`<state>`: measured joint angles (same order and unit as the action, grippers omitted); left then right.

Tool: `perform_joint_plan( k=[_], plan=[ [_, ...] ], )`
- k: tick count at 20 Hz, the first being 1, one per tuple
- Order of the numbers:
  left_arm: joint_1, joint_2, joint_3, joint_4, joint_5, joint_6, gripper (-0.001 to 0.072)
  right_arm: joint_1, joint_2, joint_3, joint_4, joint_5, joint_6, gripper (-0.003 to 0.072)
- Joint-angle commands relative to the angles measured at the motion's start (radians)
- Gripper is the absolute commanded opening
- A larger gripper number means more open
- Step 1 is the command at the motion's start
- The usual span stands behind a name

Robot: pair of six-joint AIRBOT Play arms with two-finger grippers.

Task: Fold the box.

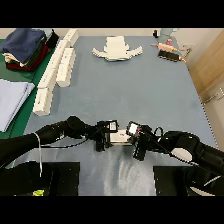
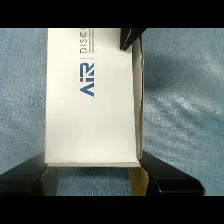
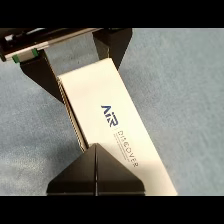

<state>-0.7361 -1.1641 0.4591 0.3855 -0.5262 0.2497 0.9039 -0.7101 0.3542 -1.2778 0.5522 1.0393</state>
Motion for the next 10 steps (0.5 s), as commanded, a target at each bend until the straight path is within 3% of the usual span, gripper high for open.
perform_joint_plan(
  k=[1,10],
  plan=[
    [0.000,0.000,0.001,0.000,0.000,0.000,0.0401,-0.001,-0.002,-0.006,-0.014,0.002,0.000,0.0003],
    [0.000,0.000,0.001,0.000,0.000,0.000,0.0401,0.000,0.028,0.010,-0.013,-0.027,0.000,0.0004]
  ],
)
